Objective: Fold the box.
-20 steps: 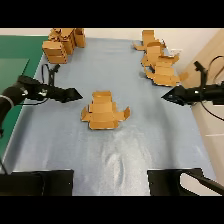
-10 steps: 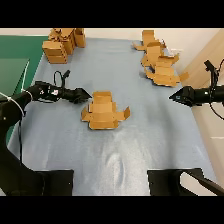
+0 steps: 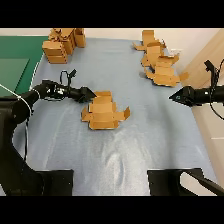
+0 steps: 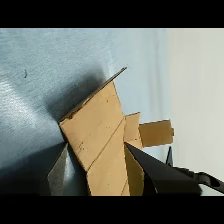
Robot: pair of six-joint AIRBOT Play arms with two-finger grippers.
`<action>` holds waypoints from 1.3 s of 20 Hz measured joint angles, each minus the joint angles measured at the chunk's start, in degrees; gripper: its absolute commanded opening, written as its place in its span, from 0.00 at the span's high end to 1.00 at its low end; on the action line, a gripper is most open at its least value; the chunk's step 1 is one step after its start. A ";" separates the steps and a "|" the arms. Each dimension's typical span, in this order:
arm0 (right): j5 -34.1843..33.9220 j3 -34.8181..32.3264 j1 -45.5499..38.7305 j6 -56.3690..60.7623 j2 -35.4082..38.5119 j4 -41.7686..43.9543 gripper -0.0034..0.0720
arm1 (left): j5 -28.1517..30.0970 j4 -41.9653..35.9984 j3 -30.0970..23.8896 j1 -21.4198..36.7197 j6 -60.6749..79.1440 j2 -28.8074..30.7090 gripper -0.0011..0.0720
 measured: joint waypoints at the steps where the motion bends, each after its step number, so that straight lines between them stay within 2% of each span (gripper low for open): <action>1: 0.00 0.00 0.00 0.02 0.00 0.02 0.48 | -0.13 -0.09 0.11 -0.13 0.00 -0.15 0.27; 12: 0.02 0.00 0.00 0.02 0.00 0.02 0.48 | -2.36 -2.32 0.28 -0.66 3.34 -0.92 0.29; 13: 0.00 0.00 0.00 0.00 0.00 0.02 0.48 | -2.38 -2.32 0.28 -0.66 3.54 -0.94 0.58; 14: 0.00 0.00 0.00 0.00 0.00 0.00 0.48 | -2.43 -2.34 0.28 -0.66 3.72 -0.94 0.76; 20: -0.02 0.00 0.00 0.00 0.00 -0.02 0.48 | -2.49 -2.49 0.26 -0.66 4.42 -0.94 0.76; 21: -0.02 0.00 0.00 0.00 0.00 -0.02 0.48 | -2.51 -2.51 0.26 -0.66 4.57 -0.94 0.95; 26: -0.02 0.00 0.00 0.00 0.00 -0.04 0.48 | -3.72 -2.60 0.26 -0.66 8.37 -0.98 0.97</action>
